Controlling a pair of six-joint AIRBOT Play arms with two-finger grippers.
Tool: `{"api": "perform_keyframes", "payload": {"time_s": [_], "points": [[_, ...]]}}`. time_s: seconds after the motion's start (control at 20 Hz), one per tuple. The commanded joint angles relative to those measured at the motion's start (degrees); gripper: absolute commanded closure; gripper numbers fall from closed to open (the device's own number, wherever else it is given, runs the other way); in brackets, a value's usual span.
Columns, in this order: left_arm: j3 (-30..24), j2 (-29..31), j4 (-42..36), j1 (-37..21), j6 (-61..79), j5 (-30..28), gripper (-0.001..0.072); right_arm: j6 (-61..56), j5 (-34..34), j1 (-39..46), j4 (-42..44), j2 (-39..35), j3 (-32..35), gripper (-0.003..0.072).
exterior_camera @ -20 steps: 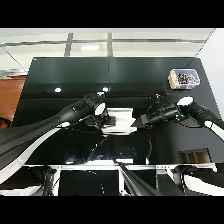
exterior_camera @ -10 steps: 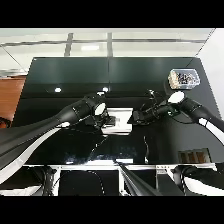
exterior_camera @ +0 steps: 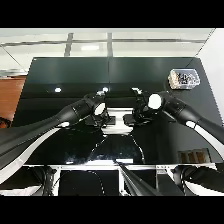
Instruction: Fold the box and place the chain.
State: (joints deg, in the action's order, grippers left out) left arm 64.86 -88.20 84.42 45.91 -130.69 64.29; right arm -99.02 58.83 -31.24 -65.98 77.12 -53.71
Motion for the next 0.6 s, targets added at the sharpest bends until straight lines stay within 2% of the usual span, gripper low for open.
{"api": "perform_keyframes", "payload": {"time_s": [0.0, 0.15, 0.35, 0.4, 0.55], "points": [[0.02, 0.00, 0.13, -0.02, 0.02, 0.35, 0.0684, -12.33, 0.68, -4.22, -10.49, 0.24, -2.19, 0.0342], [0.02, 0.00, 0.13, -0.02, 0.02, 0.35, 0.0684, -18.58, 3.08, -5.03, -14.95, 2.10, -4.17, 0.0342], [0.02, 0.00, 0.13, -0.02, 0.02, 0.31, 0.0684, -21.90, 5.60, -7.54, -15.37, 5.46, -7.26, 0.0343], [0.02, 0.00, 0.13, -0.02, 0.02, 0.31, 0.0684, -23.02, 5.44, -8.35, -15.37, 5.97, -7.28, 0.0383], [0.02, 0.00, 0.13, -0.02, 0.02, 0.31, 0.0684, -25.03, 5.53, -9.16, -15.56, 7.45, -7.28, 0.0383]]}}
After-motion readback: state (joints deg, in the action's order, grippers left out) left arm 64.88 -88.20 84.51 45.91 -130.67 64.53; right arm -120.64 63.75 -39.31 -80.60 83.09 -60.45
